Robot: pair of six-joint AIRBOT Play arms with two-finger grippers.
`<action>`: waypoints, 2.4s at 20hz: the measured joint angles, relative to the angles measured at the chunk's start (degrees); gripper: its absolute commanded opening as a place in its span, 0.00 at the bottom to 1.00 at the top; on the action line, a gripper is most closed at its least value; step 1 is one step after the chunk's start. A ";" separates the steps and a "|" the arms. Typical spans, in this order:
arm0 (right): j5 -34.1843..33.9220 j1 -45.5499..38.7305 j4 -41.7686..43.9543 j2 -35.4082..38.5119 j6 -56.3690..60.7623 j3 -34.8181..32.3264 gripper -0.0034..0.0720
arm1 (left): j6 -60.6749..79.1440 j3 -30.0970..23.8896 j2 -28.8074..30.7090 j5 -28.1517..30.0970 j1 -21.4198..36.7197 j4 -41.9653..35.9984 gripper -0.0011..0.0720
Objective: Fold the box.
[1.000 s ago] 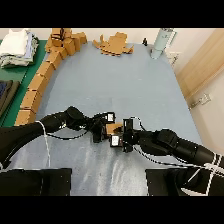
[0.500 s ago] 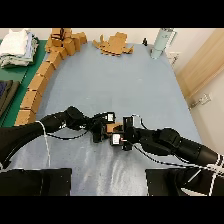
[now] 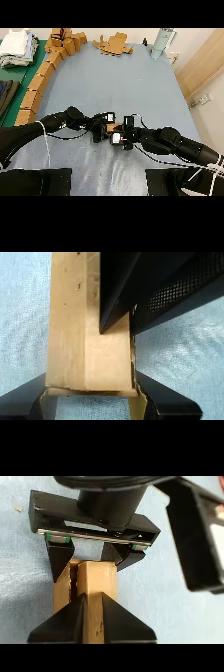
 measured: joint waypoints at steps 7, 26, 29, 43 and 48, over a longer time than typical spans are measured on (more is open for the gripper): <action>-1.49 0.02 0.83 0.02 0.61 0.00 0.12 | -0.02 0.00 0.00 0.00 0.00 0.00 0.71; -4.44 0.02 3.48 3.17 0.66 0.35 0.21 | 0.02 0.00 0.00 0.00 0.00 0.02 0.71; -4.44 -0.15 2.67 3.65 1.25 0.35 0.06 | 0.00 0.00 0.00 0.00 0.00 0.02 0.71; -3.65 -2.01 0.90 -1.27 3.43 0.37 0.06 | -0.02 0.00 0.00 0.00 0.00 0.00 0.71; -3.67 -2.01 0.92 -2.05 3.45 0.39 0.06 | -0.02 0.00 0.00 0.00 0.00 0.02 0.71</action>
